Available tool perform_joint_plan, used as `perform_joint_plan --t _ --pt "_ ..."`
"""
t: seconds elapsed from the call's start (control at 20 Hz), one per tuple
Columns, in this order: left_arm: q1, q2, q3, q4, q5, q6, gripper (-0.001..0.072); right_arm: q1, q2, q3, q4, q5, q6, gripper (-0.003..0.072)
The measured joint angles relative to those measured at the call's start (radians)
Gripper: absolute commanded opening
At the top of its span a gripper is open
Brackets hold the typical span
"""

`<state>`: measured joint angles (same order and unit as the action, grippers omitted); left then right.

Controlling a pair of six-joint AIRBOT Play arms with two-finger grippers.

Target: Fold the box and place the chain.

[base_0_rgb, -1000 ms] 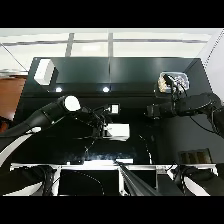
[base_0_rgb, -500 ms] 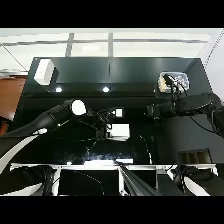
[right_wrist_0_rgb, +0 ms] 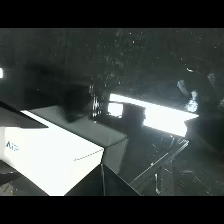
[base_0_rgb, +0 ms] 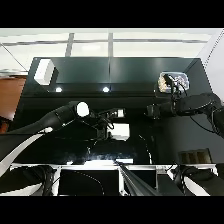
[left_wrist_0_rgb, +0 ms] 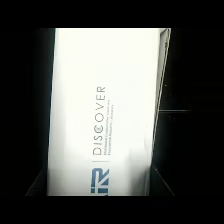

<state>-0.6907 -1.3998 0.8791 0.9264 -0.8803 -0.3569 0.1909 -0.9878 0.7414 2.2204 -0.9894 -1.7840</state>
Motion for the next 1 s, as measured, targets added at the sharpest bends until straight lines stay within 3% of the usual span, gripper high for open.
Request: perform_joint_plan --t 0.2,0.4,0.7,1.0 --pt "0.042 0.049 0.013 0.09 -0.06 -0.096 0.0375 0.0 0.0 0.0 -0.005 0.002 0.0 0.0022" --pt "0.171 0.132 0.017 0.144 -0.163 -0.194 0.0375 0.0 0.0 0.0 -0.007 -0.005 0.0 0.0022" --pt "0.477 0.234 0.018 0.209 -0.33 -0.314 0.0375 0.0 0.0 0.0 -0.007 -0.01 0.0 0.0022" --pt "0.82 0.27 0.005 0.258 -0.37 -0.431 0.0375 0.0 0.0 0.0 -0.008 0.014 0.0 0.0022"
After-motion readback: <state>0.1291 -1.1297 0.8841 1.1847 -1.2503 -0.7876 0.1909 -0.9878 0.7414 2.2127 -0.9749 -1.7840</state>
